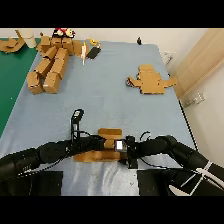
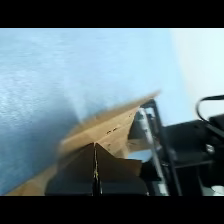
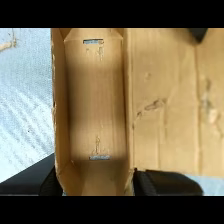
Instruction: Fold the box.
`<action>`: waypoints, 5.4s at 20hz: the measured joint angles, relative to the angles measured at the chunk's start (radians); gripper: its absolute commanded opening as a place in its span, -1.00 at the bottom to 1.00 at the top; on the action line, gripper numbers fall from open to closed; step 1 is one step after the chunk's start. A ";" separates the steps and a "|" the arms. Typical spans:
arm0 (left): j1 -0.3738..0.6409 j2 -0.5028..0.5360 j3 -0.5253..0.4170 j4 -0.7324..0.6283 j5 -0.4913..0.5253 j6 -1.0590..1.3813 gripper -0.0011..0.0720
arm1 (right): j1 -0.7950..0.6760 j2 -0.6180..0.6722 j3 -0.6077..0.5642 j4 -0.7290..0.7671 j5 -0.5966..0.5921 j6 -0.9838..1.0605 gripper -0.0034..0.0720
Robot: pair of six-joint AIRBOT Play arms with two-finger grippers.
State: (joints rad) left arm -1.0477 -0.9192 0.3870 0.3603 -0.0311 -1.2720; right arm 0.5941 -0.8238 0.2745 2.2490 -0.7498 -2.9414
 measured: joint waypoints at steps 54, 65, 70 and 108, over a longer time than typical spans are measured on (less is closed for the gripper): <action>0.485 0.203 0.007 0.435 -0.678 0.576 -0.94 | -0.001 -0.077 0.002 0.003 0.005 -0.001 0.40; 0.485 0.203 0.006 0.497 -0.613 0.584 -0.94 | 0.000 -0.079 0.009 -0.002 -0.002 0.000 0.40; 0.476 0.203 -0.002 0.546 -0.607 0.584 -0.94 | 0.000 -0.080 0.017 -0.005 -0.007 0.000 0.40; 0.289 0.128 -0.016 0.650 -0.596 0.678 -0.93 | 0.000 -0.067 0.047 0.001 -0.066 -0.037 0.40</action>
State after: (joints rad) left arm -0.7589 -0.7910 0.3710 1.0103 -0.6273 -0.5945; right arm 0.5941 -0.8909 0.3214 2.2498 -0.8158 -2.9784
